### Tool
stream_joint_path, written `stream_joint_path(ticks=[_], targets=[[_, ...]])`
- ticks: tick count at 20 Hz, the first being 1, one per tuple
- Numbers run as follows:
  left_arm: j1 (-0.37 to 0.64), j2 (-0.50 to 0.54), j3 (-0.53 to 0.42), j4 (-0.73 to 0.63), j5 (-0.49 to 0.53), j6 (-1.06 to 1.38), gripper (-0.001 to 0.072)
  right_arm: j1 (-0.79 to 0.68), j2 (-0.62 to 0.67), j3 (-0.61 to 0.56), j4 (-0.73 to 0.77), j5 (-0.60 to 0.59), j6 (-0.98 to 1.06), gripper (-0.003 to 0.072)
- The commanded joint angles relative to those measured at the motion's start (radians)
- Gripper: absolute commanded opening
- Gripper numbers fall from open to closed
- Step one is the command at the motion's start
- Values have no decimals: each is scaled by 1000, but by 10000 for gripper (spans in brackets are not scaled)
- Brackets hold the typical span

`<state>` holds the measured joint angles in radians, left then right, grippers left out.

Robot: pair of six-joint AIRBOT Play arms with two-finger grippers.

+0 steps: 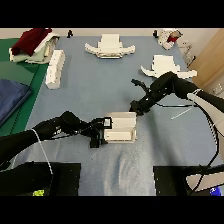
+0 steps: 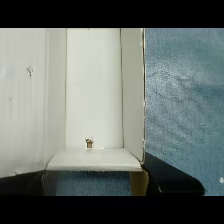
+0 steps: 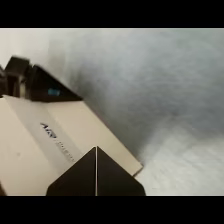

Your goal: Fold the box.

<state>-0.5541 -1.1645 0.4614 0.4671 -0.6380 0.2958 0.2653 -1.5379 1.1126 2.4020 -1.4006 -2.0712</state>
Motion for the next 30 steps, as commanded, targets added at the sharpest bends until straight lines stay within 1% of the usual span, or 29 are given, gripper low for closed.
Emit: stream_joint_path(ticks=[1,4,6,8,10,15,17,18,23,26,27,28,29,30], targets=[[0,0,0,0,0,1,390,63,28,8,27,-54,-126,2],[0,0,0,0,0,0,390,140,91,5,-21,-19,-156,2],[0,0,0,0,0,0,390,191,150,-34,-51,61,-187,2],[0,0,0,0,0,0,390,237,217,-110,-67,174,-225,3],[0,-1,0,0,0,0,390,280,288,-211,-85,311,-270,3],[0,0,0,0,0,0,390,413,464,-461,-93,692,-396,3],[0,0,0,0,0,0,390,466,520,-517,-100,802,-428,3],[0,0,0,0,0,0,390,487,543,-527,-114,821,-436,4],[0,0,0,0,0,0,390,555,645,-529,-235,824,-436,4],[0,0,0,0,0,0,390,566,660,-530,-302,805,-437,5],[0,0,0,0,0,0,390,568,659,-530,-313,784,-451,73],[0,0,0,0,0,0,390,575,659,-530,-320,767,-473,235],[0,0,0,0,0,0,390,585,659,-530,-329,757,-498,339],[0,0,0,0,0,0,390,594,658,-530,-339,751,-529,357]])
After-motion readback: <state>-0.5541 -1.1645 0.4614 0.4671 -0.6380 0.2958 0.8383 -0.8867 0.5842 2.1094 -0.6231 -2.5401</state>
